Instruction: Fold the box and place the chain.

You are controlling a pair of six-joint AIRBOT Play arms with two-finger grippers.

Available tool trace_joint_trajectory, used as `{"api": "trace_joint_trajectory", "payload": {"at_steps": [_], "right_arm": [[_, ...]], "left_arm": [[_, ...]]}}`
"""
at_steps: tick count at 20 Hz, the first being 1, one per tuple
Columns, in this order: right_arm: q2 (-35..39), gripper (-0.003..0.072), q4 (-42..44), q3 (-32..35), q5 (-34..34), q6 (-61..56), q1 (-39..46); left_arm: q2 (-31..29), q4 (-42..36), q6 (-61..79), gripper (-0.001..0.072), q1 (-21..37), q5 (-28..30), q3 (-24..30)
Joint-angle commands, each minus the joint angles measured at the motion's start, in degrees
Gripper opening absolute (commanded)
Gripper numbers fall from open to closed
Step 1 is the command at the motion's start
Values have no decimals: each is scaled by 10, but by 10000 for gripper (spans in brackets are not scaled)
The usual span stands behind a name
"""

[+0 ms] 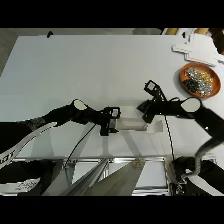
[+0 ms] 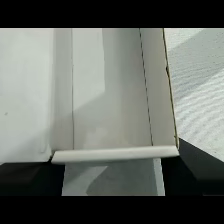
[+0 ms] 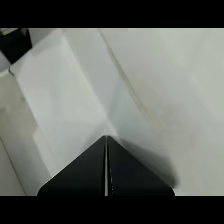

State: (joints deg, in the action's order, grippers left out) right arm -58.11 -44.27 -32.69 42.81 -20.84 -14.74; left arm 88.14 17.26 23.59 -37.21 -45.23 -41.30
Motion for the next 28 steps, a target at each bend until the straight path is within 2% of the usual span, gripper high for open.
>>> {"api": "trace_joint_trajectory", "payload": {"at_steps": [1, 5, 7, 8, 10, 12, 13, 15, 18, 25, 27, 28], "right_arm": [[31, 17, -212, -78, 131, -73, -1], [37, 18, -227, -82, 266, 106, -1], [37, 20, -231, -54, 266, 162, -1], [38, 65, -227, -33, 249, 184, -1], [41, 317, -212, 18, 188, 214, -1], [47, 294, -213, 53, 134, 214, -1], [48, 232, -210, 64, 117, 215, -1], [47, 193, -188, 78, 98, 247, -1], [47, 193, -152, 88, 63, 258, -1], [38, 150, -55, 101, 56, 304, -1], [33, 37, -40, 110, 56, 328, -1], [33, 36, -28, 110, 52, 332, -1]], "left_arm": [[0, 0, -1, 170, 0, 0, 0], [0, 0, -1, 170, 0, 0, 0], [0, 0, -1, 170, 0, 0, 0], [0, 0, -1, 170, 0, 0, 0], [0, 0, -1, 170, 0, 0, 0], [0, 0, -1, 170, 0, 0, 0], [0, 0, -1, 170, 0, 0, 0], [0, 0, -1, 170, 0, 0, 0], [0, 0, -1, 170, 0, 0, 0], [0, 0, -1, 170, 0, 0, 0], [0, 0, -1, 170, 0, 0, 0], [0, 0, -1, 170, 0, 0, 0]]}}
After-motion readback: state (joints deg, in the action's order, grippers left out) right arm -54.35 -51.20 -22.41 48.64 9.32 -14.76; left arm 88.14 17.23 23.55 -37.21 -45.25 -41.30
